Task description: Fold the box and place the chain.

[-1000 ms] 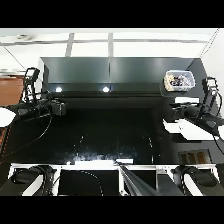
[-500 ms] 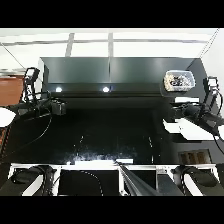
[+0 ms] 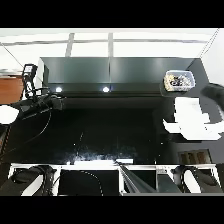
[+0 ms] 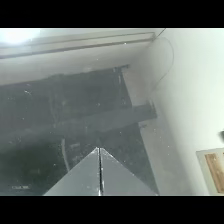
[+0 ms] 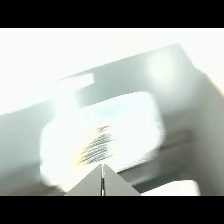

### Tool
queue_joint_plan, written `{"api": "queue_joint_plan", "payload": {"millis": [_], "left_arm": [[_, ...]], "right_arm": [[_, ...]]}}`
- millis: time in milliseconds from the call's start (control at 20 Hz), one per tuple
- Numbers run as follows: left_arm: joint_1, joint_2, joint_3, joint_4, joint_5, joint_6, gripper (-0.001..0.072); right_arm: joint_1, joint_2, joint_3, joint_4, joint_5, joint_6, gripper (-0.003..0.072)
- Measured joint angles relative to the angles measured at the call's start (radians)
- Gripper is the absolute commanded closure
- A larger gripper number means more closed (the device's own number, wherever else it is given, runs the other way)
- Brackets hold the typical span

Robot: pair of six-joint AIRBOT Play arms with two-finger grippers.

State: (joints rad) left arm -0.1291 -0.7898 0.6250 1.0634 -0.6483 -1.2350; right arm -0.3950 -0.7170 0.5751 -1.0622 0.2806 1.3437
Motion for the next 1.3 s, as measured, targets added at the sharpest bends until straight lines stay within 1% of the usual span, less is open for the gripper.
{"api": "queue_joint_plan", "payload": {"millis": [50, 100, 150, 200, 300, 400, 600, 750, 950, 1000, 1050, 1100, 1150, 1200, 1250, 1300], "left_arm": [[0.000, -0.004, 0.000, 0.000, 0.005, 0.000, 0.0257], [0.000, -0.007, 0.000, 0.001, 0.006, 0.000, -0.0004], [0.000, -0.009, 0.000, 0.000, 0.012, -0.002, -0.0004], [0.000, -0.011, 0.000, 0.002, 0.013, -0.002, -0.0004], [0.000, -0.012, 0.000, 0.002, 0.019, -0.002, -0.0004], [0.000, -0.014, 0.000, 0.004, 0.019, 0.000, -0.0004], [-0.001, -0.014, 0.000, 0.004, 0.018, 0.000, -0.0003], [-0.001, -0.014, 0.000, 0.004, 0.020, 0.000, -0.0003], [-0.001, -0.014, 0.000, 0.005, 0.021, 0.000, -0.0003], [-0.001, -0.014, 0.000, 0.005, 0.021, 0.000, -0.0003], [-0.001, -0.014, 0.000, 0.005, 0.021, 0.001, -0.0003], [-0.001, -0.014, 0.000, 0.005, 0.020, 0.000, -0.0003], [-0.001, -0.014, 0.000, 0.005, 0.019, 0.000, -0.0003], [-0.001, -0.014, 0.000, 0.005, 0.018, 0.000, -0.0003], [-0.001, -0.014, 0.000, 0.005, 0.018, 0.000, -0.0002], [-0.001, -0.014, 0.000, 0.005, 0.018, 0.000, -0.0002]], "right_arm": [[-0.095, -0.061, 0.044, -0.005, 0.042, 0.021, 0.0673], [-0.182, -0.123, 0.093, -0.010, 0.101, 0.030, 0.0538], [-0.268, -0.195, 0.148, -0.013, 0.169, 0.033, 0.0118], [-0.339, -0.264, 0.198, -0.024, 0.241, 0.032, -0.0034], [-0.459, -0.410, 0.303, -0.045, 0.393, 0.008, -0.0034], [-0.534, -0.537, 0.397, -0.063, 0.540, -0.043, -0.0034], [-0.597, -0.735, 0.572, -0.100, 0.786, -0.189, -0.0034], [-0.597, -0.834, 0.663, -0.126, 0.946, -0.340, -0.0034], [-0.571, -0.897, 0.706, -0.183, 1.056, -0.481, -0.0034], [-0.567, -0.905, 0.710, -0.193, 1.069, -0.502, 0.0099], [-0.565, -0.909, 0.714, -0.200, 1.080, -0.517, 0.0199], [-0.563, -0.914, 0.716, -0.202, 1.086, -0.528, 0.0200], [-0.561, -0.917, 0.718, -0.207, 1.102, -0.537, 0.0291], [-0.560, -0.918, 0.719, -0.205, 1.109, -0.545, 0.0539], [-0.559, -0.920, 0.719, -0.204, 1.125, -0.549, 0.0650], [-0.558, -0.921, 0.721, -0.202, 1.140, -0.552, 0.0683]]}}
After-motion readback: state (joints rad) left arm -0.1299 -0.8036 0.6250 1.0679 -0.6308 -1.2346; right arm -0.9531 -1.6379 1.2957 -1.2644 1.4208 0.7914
